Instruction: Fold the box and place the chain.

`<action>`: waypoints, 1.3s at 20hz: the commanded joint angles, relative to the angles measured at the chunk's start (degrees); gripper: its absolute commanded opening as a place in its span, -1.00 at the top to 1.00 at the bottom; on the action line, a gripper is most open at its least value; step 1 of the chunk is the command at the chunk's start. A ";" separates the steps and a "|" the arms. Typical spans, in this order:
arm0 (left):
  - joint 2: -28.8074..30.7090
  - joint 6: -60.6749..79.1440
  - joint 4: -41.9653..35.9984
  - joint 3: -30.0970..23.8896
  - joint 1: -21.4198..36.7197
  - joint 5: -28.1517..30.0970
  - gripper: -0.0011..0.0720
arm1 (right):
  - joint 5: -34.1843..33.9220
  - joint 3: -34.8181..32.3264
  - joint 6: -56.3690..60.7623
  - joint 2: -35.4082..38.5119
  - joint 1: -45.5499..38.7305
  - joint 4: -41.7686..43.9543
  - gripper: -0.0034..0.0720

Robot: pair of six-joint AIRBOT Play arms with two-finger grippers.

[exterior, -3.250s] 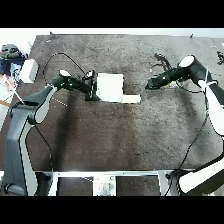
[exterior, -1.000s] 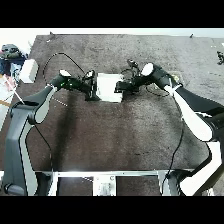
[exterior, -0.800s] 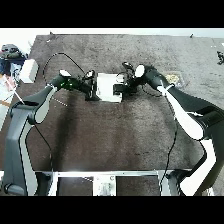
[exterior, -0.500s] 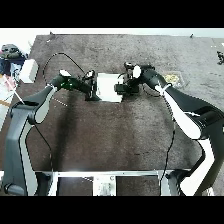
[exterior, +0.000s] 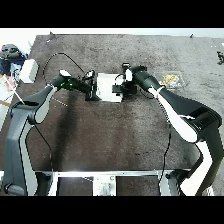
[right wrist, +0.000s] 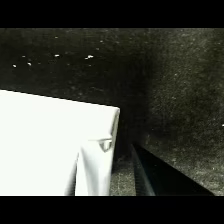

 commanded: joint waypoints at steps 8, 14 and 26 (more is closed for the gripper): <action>-0.02 0.02 0.02 0.00 0.07 0.00 -0.47 | 5.29 6.64 5.25 -4.90 2.27 -8.44 -0.04; -0.02 0.02 0.02 0.00 0.07 0.00 -0.47 | 6.80 6.99 7.32 -5.14 3.34 -10.16 -0.03; -0.02 0.04 0.02 0.00 0.07 0.00 -0.47 | 3.34 6.99 7.08 -4.98 3.43 -7.19 0.83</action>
